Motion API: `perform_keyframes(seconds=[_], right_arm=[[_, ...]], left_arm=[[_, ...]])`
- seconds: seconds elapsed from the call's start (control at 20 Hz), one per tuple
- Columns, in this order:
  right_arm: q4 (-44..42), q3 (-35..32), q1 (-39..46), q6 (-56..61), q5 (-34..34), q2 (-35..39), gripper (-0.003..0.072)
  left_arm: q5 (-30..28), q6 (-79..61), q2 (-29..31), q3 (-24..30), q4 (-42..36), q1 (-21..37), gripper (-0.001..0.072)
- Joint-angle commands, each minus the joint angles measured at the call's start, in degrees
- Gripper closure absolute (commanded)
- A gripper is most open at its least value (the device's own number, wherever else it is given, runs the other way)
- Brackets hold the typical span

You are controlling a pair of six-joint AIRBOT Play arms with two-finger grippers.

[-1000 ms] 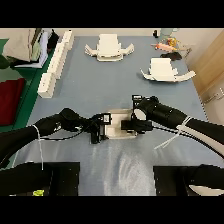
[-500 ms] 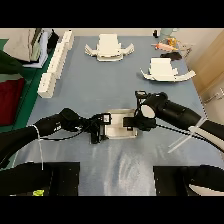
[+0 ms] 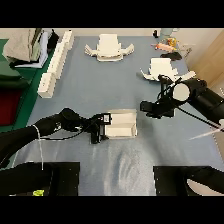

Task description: Fold the box.

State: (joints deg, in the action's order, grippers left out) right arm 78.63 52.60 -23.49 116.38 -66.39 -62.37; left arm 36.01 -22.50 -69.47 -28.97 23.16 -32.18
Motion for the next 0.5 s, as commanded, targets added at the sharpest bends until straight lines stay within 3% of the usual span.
perform_keyframes(seconds=[0.0, 0.25, 0.45], right_arm=[[-17.11, 0.07, 10.36, -17.49, -0.17, -6.01, 0.0683], [-41.88, 0.07, 18.1, -36.94, -1.55, -18.84, 0.0683], [-55.36, 0.07, 18.23, -46.97, -9.86, -26.82, 0.0683]], left_arm=[[0.0, 0.0, 0.0, -0.02, 0.02, 0.02, 0.0235], [0.0, 0.0, 0.0, -0.02, 0.02, 0.02, 0.0235], [0.0, 0.0, 0.0, -0.02, 0.02, 0.02, 0.0235]])
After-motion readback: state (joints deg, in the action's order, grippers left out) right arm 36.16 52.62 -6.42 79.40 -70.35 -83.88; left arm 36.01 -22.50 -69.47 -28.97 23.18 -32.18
